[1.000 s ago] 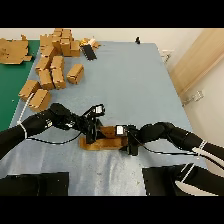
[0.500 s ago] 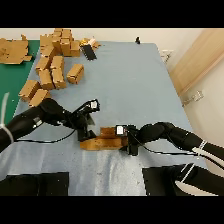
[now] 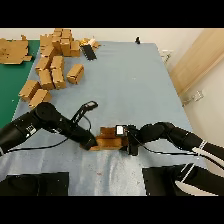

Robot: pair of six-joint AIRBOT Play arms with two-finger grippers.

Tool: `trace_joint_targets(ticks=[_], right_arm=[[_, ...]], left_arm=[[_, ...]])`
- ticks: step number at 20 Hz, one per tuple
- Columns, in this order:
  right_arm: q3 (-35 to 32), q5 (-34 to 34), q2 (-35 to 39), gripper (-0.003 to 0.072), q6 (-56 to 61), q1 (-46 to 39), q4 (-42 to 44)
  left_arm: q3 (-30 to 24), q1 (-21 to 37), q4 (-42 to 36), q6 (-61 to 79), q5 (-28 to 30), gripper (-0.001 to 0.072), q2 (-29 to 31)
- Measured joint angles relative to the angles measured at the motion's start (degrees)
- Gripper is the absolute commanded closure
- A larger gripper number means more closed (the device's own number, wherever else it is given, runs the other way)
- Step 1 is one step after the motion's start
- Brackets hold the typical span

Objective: Fold the box.

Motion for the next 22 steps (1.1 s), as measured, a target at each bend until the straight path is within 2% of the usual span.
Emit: trace_joint_targets(ticks=[2, 4, 8, 11, 14, 17, 22], right_arm=[[0.0, 0.0, 0.0, 0.0099, 0.0, 0.0, 0.0], [0.0, 0.0, 0.0, 0.0099, 0.0, 0.0, 0.02], [-0.02, 0.0, 0.0, 0.0099, -0.02, 0.0, 0.04], [-0.02, 0.0, 0.0, 0.0099, -0.02, 0.0, 0.07], [-0.02, 0.0, 0.0, 0.0099, -0.02, 0.0, 0.07], [-0.02, -0.02, 0.0, 0.0099, -0.02, 0.0, 0.09], [0.0, -0.02, 0.0, 0.0099, 0.0, 0.0, 0.09]], left_arm=[[0.44, 0.79, -8.92, -0.59, 2.27, 0.07, -2.69], [1.68, 1.95, -14.47, -0.5, 4.37, 0.07, -6.29], [5.27, 3.23, -19.37, 0.13, 7.17, 0.0702, -13.77], [7.32, 3.58, -17.35, -0.66, 10.05, 0.0702, -18.16], [8.26, 3.58, -10.05, -5.99, 11.65, 0.0702, -20.85], [8.59, 3.15, -4.09, -10.1, 11.89, 0.0701, -21.94], [8.76, 2.19, -0.87, -12.55, 11.87, 0.07, -22.53]])
